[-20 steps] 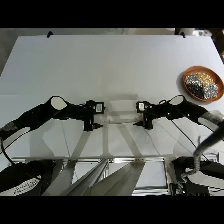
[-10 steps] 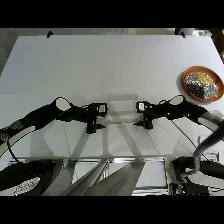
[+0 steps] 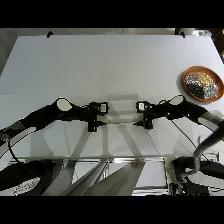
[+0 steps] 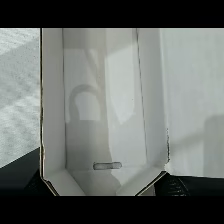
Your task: Fold the box and place the chain.
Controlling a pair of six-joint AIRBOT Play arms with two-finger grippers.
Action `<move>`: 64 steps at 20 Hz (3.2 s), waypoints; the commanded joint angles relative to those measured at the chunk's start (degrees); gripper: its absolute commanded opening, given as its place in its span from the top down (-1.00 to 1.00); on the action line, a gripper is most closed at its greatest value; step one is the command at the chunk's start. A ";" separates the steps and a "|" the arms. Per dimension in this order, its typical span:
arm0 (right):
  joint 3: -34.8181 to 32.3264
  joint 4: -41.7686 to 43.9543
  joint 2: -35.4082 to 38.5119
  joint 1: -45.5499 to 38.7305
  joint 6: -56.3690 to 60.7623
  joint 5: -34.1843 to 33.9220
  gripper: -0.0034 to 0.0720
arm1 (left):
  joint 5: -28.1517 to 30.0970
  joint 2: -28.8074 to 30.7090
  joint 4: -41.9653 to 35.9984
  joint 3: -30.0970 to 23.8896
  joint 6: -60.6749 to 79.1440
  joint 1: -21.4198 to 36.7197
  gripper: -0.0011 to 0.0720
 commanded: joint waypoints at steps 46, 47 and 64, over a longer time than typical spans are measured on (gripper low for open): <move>0.00 -0.04 0.04 -0.02 -0.02 0.02 0.05 | 5.97 -1.99 -12.92 0.02 12.24 -6.45 0.33; 0.00 -0.04 0.04 -0.02 -0.02 0.02 0.05 | 6.34 -2.12 -13.33 0.02 12.26 -6.56 0.21; 0.00 -0.04 0.04 -0.02 -0.02 0.02 0.05 | 9.46 6.75 -12.59 0.00 8.92 -6.10 -0.26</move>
